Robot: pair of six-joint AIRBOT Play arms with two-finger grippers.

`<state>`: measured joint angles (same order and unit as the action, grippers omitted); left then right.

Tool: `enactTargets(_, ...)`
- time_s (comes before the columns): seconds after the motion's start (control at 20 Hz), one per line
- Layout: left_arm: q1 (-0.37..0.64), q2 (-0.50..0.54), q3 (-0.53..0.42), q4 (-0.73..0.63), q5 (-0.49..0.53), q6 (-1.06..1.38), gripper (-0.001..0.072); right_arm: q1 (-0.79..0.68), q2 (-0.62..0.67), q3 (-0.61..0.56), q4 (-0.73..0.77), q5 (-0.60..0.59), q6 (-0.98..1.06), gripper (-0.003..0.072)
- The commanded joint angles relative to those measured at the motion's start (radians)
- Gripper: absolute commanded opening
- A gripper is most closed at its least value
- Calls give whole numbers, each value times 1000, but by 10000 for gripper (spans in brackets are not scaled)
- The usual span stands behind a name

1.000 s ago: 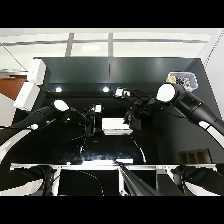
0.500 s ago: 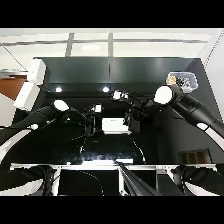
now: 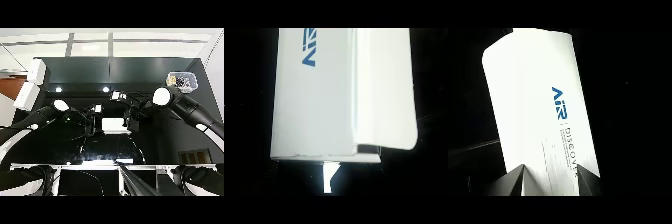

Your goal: Fold the box and place the chain.

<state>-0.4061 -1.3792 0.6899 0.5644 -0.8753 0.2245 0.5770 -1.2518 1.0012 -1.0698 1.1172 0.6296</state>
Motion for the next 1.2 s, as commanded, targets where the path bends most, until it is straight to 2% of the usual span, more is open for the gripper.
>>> enactTargets(0.0,0,-1,1,0,0,-1,400,1,0,0,-6,-4,6,548)
enactTargets(0.05,0,-1,1,0,0,-1,400,1,0,0,-6,-5,8,638)
enactTargets(0.1,0,-1,1,0,0,-1,400,1,0,0,-8,-7,13,615)
enactTargets(0.15,0,-1,1,0,0,-1,400,1,0,0,-13,-8,14,500)
enactTargets(0.2,0,-1,1,0,0,-1,400,1,0,0,-22,-8,14,473)
enactTargets(0.3,0,-1,1,0,0,-1,400,3,0,0,-33,-7,14,471)
enactTargets(0.4,0,-1,1,0,0,-1,400,5,0,0,-36,-2,14,253)
enactTargets(0.5,0,-1,1,0,0,-1,400,5,0,0,-42,-3,16,235)
enactTargets(1.0,0,-1,1,0,0,-1,400,5,0,-22,-50,-10,43,235)
enactTargets(1.05,0,-1,1,0,0,-1,400,5,0,-23,-50,-30,56,219)
enactTargets(1.1,0,-1,1,0,0,-1,400,5,0,-23,-50,-47,56,138)
enactTargets(1.15,0,-1,1,0,0,-1,400,5,0,-23,-50,-54,56,128)
